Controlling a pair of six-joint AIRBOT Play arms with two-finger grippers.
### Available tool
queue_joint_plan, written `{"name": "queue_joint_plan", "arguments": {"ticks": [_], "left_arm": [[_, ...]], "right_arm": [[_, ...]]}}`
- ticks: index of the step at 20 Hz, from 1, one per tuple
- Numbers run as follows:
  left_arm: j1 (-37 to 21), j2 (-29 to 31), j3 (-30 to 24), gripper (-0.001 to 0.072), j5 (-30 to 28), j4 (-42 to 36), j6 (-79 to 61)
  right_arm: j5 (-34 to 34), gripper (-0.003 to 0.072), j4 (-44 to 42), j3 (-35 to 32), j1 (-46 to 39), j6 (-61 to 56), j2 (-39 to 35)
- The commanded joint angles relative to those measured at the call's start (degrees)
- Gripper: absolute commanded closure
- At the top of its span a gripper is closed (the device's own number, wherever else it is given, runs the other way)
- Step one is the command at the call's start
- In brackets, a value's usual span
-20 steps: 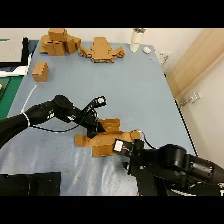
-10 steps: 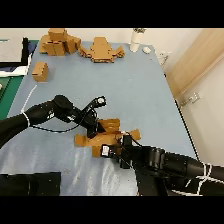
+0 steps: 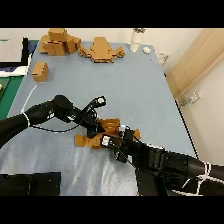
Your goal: Fold the box.
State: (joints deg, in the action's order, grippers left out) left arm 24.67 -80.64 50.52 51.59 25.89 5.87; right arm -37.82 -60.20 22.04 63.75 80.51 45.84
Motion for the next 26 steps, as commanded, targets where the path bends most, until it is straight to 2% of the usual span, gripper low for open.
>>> {"name": "queue_joint_plan", "arguments": {"ticks": [1, 4, 9, 13, 15, 17, 19, 21, 23, 26], "left_arm": [[0.0, 0.0, 0.0, 0.0696, 0.0, 0.0, 0.0], [0.0, 0.0, 0.0, 0.0696, 0.0, 0.0, 0.0], [0.0, 0.0, 0.0, 0.0696, 0.0, 0.0, 0.0], [0.0, 0.0, 0.0, 0.0696, 0.0, 0.0, 0.0], [0.0, 0.0, 0.0, 0.0696, 0.0, 0.0, 0.0], [-0.1, 0.0, 0.0, 0.0695, 0.0, 0.0, 0.0], [0.0, 0.0, 0.0, 0.0696, 0.0, 0.0, 0.0], [0.0, 0.0, 0.0, 0.0696, 0.0, 0.0, 0.0], [0.0, 0.0, 0.0, 0.0695, 0.0, 0.0, 0.0], [0.0, 0.0, 0.0, 0.0696, 0.0, 0.0, 0.0]], "right_arm": [[-0.8, -0.0034, 0.3, 0.3, 0.0, -1.4, -0.6], [-0.9, -0.0034, 1.4, 0.3, -0.7, -1.4, -2.1], [-5.2, -0.0034, 1.4, 0.2, -0.8, 1.7, -6.0], [-2.8, -0.0034, -1.9, 0.1, -3.4, 10.4, -5.6], [0.1, -0.0034, -11.1, 0.1, -8.7, 21.8, -5.4], [3.4, -0.0034, -24.8, 0.4, -16.4, 38.9, -5.4], [2.6, -0.0034, -41.9, 1.5, -24.6, 59.7, -4.6], [0.5, -0.0034, -54.8, 3.0, -31.7, 74.3, -2.0], [-3.7, -0.0034, -62.3, 5.2, -36.3, 83.6, 2.6], [-9.7, -0.0034, -64.7, 8.9, -39.6, 85.9, 9.4]]}}
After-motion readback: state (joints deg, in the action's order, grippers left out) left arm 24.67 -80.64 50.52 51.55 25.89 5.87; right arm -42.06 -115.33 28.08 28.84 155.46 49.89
